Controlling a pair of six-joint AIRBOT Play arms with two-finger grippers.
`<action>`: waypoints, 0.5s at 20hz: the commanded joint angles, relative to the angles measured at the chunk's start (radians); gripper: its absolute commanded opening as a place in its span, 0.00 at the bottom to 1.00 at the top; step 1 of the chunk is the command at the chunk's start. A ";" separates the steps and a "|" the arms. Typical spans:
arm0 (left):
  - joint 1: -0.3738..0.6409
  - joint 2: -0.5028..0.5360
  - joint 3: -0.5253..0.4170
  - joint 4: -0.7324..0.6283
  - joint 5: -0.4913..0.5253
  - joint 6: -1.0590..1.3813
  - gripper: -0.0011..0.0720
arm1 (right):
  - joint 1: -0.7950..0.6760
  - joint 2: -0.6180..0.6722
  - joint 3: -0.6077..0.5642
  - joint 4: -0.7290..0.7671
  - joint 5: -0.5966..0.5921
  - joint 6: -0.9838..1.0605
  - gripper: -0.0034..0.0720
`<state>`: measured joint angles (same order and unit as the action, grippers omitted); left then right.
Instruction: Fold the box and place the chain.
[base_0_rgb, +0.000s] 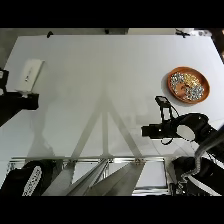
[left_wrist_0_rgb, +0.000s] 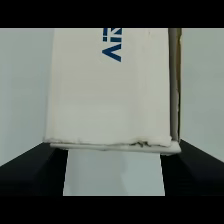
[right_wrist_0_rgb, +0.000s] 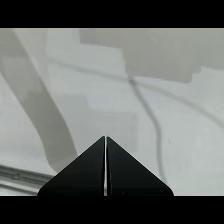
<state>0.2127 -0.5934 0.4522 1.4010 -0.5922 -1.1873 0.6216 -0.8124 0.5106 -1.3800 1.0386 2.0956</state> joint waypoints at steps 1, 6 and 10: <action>0.105 -0.048 -0.001 0.162 -0.050 -0.122 0.02 | 0.001 0.001 0.000 0.000 -0.035 -0.053 0.05; 0.201 -0.226 -0.002 0.180 -0.132 -0.122 0.02 | 0.001 0.001 -0.001 0.000 -0.036 -0.063 0.05; 0.212 -0.357 -0.002 0.170 -0.161 -0.119 0.03 | 0.000 0.001 0.000 -0.001 -0.037 -0.063 0.05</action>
<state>0.4061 -0.8646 0.4507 1.5642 -0.7177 -1.3022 0.6216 -0.8124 0.5106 -1.3808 1.0042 2.0369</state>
